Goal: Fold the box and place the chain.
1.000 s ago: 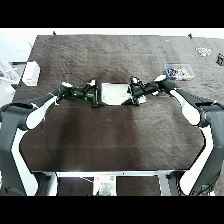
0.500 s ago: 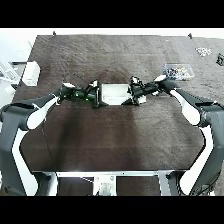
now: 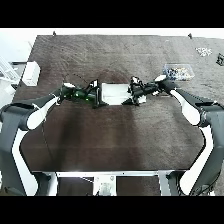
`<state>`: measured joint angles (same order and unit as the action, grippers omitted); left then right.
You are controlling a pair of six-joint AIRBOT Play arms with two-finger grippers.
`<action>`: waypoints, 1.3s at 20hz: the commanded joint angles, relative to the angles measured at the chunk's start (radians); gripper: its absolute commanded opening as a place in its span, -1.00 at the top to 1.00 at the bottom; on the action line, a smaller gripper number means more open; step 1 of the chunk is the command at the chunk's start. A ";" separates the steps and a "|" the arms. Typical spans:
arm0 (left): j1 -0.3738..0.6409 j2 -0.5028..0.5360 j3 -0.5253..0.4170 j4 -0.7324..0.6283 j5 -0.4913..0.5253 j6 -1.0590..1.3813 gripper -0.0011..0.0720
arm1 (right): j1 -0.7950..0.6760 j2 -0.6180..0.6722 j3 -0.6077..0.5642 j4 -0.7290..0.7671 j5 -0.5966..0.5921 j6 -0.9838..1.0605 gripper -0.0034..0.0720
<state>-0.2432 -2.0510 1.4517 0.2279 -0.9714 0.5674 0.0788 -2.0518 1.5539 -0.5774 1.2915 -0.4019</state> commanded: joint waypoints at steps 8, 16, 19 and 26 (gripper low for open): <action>0.000 0.000 0.001 -0.004 0.019 -0.001 -0.46 | 0.001 0.000 0.000 0.000 0.003 0.001 -0.35; 0.000 0.000 0.001 -0.004 0.020 -0.001 -0.46 | 0.008 0.000 -0.001 0.000 0.005 0.002 -0.35; 0.000 0.000 0.001 -0.004 0.017 -0.001 -0.46 | -0.001 0.021 0.014 -0.020 0.014 0.094 -0.89; 0.000 0.000 0.001 -0.004 0.010 -0.001 -0.46 | -0.033 0.154 0.014 -0.333 0.019 0.321 -0.99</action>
